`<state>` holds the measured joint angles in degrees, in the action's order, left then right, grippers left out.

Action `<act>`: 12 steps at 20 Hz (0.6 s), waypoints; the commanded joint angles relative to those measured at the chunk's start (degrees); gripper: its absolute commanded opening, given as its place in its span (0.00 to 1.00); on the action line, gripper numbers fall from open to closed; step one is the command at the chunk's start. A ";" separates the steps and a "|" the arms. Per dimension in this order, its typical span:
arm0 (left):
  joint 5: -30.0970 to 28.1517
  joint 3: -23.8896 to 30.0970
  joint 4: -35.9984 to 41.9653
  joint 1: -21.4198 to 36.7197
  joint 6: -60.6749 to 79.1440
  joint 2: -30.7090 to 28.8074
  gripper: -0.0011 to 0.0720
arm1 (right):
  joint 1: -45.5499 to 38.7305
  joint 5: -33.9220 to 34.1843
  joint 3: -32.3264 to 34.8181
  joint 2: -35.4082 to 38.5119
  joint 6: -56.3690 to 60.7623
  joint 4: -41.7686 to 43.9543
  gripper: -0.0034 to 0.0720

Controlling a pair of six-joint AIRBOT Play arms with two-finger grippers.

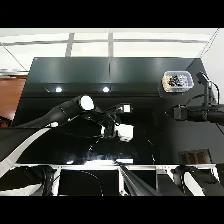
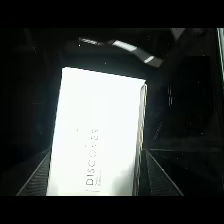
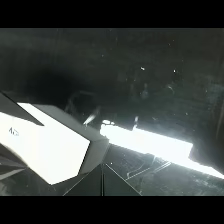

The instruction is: Fold the box and place the chain.

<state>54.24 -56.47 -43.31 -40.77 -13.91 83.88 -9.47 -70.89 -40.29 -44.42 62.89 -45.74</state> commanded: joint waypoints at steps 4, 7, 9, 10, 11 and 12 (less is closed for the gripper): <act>-2.73 -0.02 -6.56 -2.43 -0.04 1.01 0.99 | -0.04 0.87 0.02 -0.02 -0.15 -0.02 0.06; -6.34 0.04 -8.72 -3.45 0.00 2.25 0.99 | -0.04 0.87 0.02 -0.02 -0.15 -0.02 0.06; -7.89 0.04 -11.78 -4.17 -0.04 2.54 0.99 | -0.04 0.87 0.02 -0.02 -0.15 -0.02 0.06; -7.98 0.02 -12.22 -4.15 -0.04 2.51 0.99 | -0.04 0.92 0.02 -0.02 -0.15 0.00 0.06; -7.85 0.02 -12.22 -4.04 -0.15 2.51 0.95 | -0.04 1.05 0.02 -0.02 -0.15 -0.02 0.06; -7.58 0.02 -12.24 -3.91 -0.96 2.40 0.73 | -0.04 1.18 0.02 -0.02 -0.13 0.00 0.06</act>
